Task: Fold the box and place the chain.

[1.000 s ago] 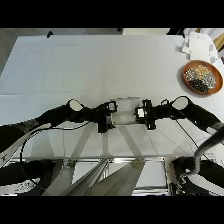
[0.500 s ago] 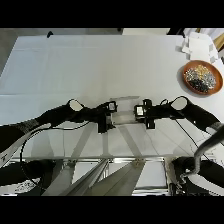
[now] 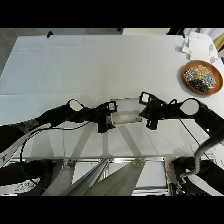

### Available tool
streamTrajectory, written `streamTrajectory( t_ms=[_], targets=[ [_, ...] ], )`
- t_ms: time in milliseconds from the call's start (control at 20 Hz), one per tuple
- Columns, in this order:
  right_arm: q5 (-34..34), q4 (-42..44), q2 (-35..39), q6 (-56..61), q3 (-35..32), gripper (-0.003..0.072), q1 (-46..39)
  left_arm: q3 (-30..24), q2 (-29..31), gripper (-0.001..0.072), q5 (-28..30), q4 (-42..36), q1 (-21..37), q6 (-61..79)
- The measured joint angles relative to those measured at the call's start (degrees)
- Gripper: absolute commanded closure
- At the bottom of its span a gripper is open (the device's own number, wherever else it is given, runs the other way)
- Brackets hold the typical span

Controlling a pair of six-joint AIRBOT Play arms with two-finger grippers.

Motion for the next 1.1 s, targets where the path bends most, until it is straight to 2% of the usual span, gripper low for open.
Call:
streamTrajectory(
  t_ms=[250, 450, 850, 1100],
  targets=[
    [2.71, -9.68, 11.04, 29.24, 0.00, 0.0677, -3.30, 0.00, 0.00, 0.0459, 0.00, 0.02, 0.00, 0.00],
    [7.37, -14.08, 16.17, 45.16, 0.00, 0.0676, -10.12, 0.00, 0.00, 0.0459, 0.00, 0.02, 0.00, 0.02],
    [9.75, -16.79, 12.26, 54.90, 0.02, 0.0676, -14.36, 0.00, 0.00, 0.0459, 0.00, 0.04, 0.00, 0.02],
    [10.67, -13.86, 12.33, 56.39, 1.88, 0.0676, -18.86, 0.00, 0.00, 0.0459, 0.00, 0.04, 0.00, 0.02]
  ],
)
